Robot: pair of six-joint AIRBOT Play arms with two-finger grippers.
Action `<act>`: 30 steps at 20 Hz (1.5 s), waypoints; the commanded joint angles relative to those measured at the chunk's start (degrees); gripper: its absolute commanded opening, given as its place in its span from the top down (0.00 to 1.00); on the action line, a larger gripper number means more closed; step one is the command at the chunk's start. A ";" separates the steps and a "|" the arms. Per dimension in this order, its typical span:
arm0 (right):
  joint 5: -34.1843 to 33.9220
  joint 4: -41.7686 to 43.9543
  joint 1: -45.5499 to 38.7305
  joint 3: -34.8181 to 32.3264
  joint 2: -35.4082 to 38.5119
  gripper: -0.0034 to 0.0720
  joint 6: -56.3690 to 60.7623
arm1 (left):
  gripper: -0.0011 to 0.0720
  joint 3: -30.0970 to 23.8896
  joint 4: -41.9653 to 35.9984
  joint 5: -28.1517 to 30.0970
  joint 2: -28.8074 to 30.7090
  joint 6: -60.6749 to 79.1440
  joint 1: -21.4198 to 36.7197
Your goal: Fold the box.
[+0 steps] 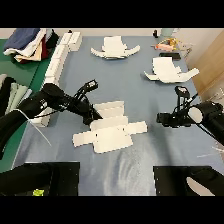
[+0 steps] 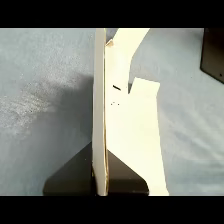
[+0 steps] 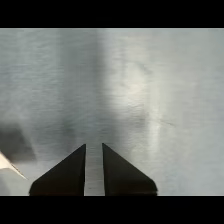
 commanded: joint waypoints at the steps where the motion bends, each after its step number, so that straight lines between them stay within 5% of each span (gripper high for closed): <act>1: 1.31 -1.51 -2.51 0.07 0.04 0.72 4.63 | 0.97 -0.85 -4.13 3.41 0.35 6.93 -2.51; 5: 1.42 -3.04 -4.83 0.07 0.02 0.72 4.74 | 0.97 -2.60 -5.40 7.26 0.57 11.23 -9.86; 8: 1.31 -4.50 -4.81 0.07 -0.11 0.72 4.76 | 0.97 -6.88 -9.20 16.13 3.26 19.21 -14.64; 13: 0.83 -6.40 -4.81 0.07 -1.73 0.72 4.76 | 0.97 -12.81 -18.34 23.10 7.80 29.16 -15.82; 30: -1.29 -7.43 -4.81 0.07 -3.26 0.72 4.72 | 0.96 -13.16 -17.94 22.14 2.56 30.51 -15.89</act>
